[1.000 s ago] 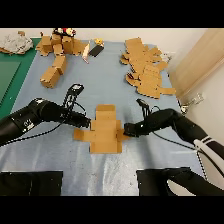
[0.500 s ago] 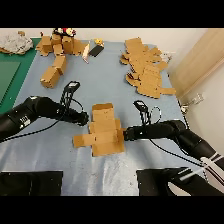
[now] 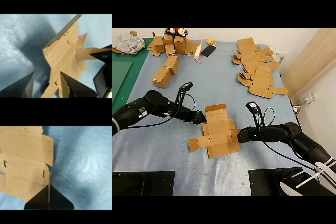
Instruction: Fold the box.
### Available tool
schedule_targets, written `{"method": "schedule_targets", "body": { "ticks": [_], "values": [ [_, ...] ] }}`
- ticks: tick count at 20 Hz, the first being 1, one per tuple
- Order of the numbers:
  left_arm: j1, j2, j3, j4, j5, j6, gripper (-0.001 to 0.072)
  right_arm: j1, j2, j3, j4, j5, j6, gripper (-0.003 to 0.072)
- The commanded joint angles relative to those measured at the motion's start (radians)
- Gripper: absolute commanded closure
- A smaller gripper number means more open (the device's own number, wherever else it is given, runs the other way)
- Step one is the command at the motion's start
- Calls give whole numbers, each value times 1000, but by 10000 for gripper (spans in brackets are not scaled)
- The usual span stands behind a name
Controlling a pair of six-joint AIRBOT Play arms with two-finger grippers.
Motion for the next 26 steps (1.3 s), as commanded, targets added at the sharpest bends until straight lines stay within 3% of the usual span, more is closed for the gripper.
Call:
{"method": "schedule_targets", "body": {
  "ticks": [1,9,14,16,26],
  "values": [
    [6,-85,7,-179,-35,188,210,1,2,-2,-3,-4,-5,686],
    [6,-173,11,-399,-105,454,211,1,0,-2,-3,-18,-5,685],
    [6,-214,35,-401,-141,482,214,1,0,-1,-5,-19,-5,686],
    [6,-215,38,-401,-142,500,300,1,0,-1,-5,-19,-5,686],
    [6,-224,38,-397,-149,502,317,1,0,-1,-7,-19,-21,685]
  ]
}}
